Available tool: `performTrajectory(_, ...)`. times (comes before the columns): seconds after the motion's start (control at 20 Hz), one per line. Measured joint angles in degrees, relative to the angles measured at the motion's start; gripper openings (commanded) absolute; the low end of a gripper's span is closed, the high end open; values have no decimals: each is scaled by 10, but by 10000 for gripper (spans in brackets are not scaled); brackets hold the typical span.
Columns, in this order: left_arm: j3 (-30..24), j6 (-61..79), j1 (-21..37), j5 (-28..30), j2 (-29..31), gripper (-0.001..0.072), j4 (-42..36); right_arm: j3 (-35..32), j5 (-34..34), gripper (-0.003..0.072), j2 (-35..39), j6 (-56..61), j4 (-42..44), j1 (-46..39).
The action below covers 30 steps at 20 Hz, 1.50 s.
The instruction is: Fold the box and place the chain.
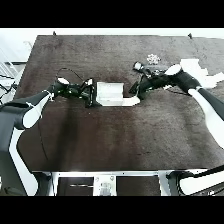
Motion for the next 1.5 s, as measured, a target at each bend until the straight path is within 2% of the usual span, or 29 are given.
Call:
performTrajectory(0.3,0,0,0,0,0,355,0,-26,5,8,33,225,0,-112)
performTrajectory(0.55,0,0,0,0,0,355,0,-88,-2,8,17,330,23,-147)
performTrajectory(0.85,0,0,0,1,0,355,0,-116,-9,9,-49,363,91,-98)
performTrajectory(1.15,0,0,0,1,0,355,0,-101,-16,10,-76,365,147,-42)
performTrajectory(1.2,0,0,0,1,0,355,0,-96,-17,39,-71,365,151,-38)
performTrajectory(1.25,0,0,0,1,0,355,1,-93,-18,238,-65,365,154,-35)
performTrajectory(1.3,0,0,0,1,0,355,1,-91,-17,362,-60,366,156,-32)
performTrajectory(1.4,0,0,0,1,0,355,0,-88,-17,384,-53,367,160,-30)
performTrajectory(1.5,0,0,0,1,0,355,1,-86,-17,472,-49,369,161,-27)
